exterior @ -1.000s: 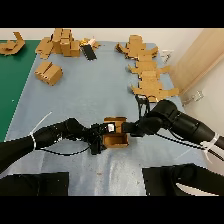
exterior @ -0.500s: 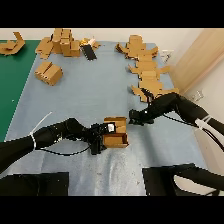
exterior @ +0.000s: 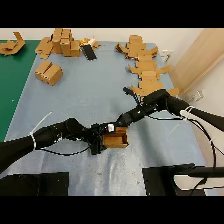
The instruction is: Fold the box.
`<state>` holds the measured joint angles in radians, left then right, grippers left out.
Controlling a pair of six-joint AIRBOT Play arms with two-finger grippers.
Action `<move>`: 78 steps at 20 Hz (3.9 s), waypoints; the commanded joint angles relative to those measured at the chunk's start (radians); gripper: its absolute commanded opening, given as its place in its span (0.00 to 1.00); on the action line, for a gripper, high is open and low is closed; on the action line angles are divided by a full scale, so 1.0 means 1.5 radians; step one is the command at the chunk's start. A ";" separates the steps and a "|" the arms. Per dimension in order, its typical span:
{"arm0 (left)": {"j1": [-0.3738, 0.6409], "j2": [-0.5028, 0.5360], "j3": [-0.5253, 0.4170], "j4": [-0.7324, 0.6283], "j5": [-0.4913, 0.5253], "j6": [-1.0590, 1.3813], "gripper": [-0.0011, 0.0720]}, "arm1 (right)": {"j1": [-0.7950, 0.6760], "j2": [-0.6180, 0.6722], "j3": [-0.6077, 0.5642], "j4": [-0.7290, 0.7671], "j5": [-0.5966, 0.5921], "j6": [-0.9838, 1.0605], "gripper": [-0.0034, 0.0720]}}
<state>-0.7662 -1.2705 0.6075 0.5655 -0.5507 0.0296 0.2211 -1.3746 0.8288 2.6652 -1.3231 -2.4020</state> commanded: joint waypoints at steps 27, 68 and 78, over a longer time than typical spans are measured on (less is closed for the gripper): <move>0.000 0.000 0.000 0.000 0.001 0.000 0.58 | 0.373 0.475 -0.306 -0.511 0.567 -0.058 0.54; 0.000 0.000 0.000 0.000 0.001 0.000 0.58 | 0.474 0.441 -0.323 -0.675 0.587 -0.037 0.35; 0.000 0.000 0.000 0.000 0.001 0.000 0.58 | 0.473 0.496 -0.323 -0.752 0.581 0.019 0.46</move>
<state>-0.7662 -1.2701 0.6075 0.5648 -0.5499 0.0280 0.9310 -0.6388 0.3428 1.6051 -0.4530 -2.4226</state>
